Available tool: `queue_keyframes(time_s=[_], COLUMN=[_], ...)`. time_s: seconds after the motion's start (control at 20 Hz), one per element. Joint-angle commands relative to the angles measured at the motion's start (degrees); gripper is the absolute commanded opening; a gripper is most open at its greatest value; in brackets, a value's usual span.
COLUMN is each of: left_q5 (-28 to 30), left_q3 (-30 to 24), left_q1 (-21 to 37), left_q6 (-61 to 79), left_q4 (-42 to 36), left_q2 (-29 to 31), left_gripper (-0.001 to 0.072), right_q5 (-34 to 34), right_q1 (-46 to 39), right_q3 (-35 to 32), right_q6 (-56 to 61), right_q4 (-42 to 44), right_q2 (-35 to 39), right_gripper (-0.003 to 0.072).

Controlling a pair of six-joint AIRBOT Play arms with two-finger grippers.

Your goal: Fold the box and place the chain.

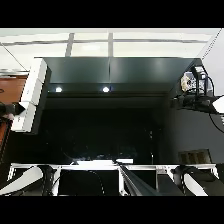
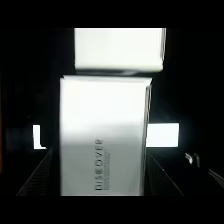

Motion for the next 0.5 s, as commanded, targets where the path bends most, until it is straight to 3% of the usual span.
queue_keyframes(time_s=[0.0,0.1,0.15,0.25,0.45], left_q5=[-5.0,-6.3,-6.1,-7.2,-9.5], left_q3=[6.2,8.9,9.4,9.5,8.5], left_q1=[-0.2,-0.6,-1.0,-1.8,-8.3], left_q6=[-3.8,-3.9,-3.9,-3.6,-3.6], left_q4=[-1.9,-8.1,-12.9,-21.8,-25.1], left_q2=[2.9,5.7,7.5,10.7,15.9], left_gripper=[0.0707,0.0675,0.0555,0.0036,0.0030], right_q5=[-0.7,-0.8,-1.3,-3.8,-5.0], right_q1=[0.0,0.0,0.0,0.0,0.0], right_q3=[1.7,3.8,4.7,5.6,5.6], right_q6=[-3.2,-3.2,-3.2,-3.2,-3.2], right_q4=[-0.2,-0.2,-0.2,-0.2,-0.2], right_q2=[0.0,0.0,0.0,0.0,0.0], right_gripper=[0.0014,0.0014,0.0014,0.0014,0.0014])
